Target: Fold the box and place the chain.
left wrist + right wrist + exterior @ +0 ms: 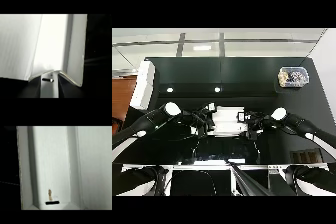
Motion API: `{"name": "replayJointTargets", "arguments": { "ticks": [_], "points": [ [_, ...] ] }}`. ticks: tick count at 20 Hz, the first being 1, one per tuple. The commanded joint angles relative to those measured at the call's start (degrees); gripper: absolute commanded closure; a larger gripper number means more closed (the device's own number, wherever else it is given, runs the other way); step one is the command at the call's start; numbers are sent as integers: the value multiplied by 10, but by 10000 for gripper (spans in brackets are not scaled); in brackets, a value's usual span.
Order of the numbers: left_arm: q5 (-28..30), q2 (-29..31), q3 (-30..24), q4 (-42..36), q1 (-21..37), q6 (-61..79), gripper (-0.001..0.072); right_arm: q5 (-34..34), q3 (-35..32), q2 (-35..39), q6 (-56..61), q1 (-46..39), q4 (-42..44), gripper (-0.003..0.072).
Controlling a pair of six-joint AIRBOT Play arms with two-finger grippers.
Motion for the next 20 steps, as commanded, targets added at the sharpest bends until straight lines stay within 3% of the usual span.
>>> {"name": "replayJointTargets", "arguments": {
  "ticks": [1,4,6,8,9,10,11,12,13,14,15,16,20],
  "points": [
    [0,-11,0,-46,0,-4,473,0,0,0,0,1,0,214],
    [8,-16,0,-46,0,-2,473,0,0,0,0,1,0,214],
    [13,-15,0,-46,0,-2,572,0,0,0,0,1,0,214],
    [12,-16,0,-46,-3,-9,576,0,0,0,0,1,0,214],
    [12,-16,0,-47,-5,-21,525,0,0,0,0,1,0,214],
    [11,-16,0,-46,-10,-27,328,0,0,0,0,1,0,213],
    [11,-16,0,-43,-16,-27,216,0,0,0,0,1,0,214],
    [10,-16,0,-38,-21,-27,458,0,0,0,0,0,0,214],
    [10,-16,0,-31,-22,-28,529,0,0,0,0,1,0,214],
    [8,-16,0,-26,-23,-28,484,0,0,0,0,1,0,214],
    [2,-14,2,-17,-22,-28,639,0,0,0,0,0,0,214],
    [-12,-10,7,6,-18,-33,683,0,0,0,0,1,0,214],
    [-72,66,17,66,14,-143,683,0,0,0,0,0,0,214]
  ]
}}
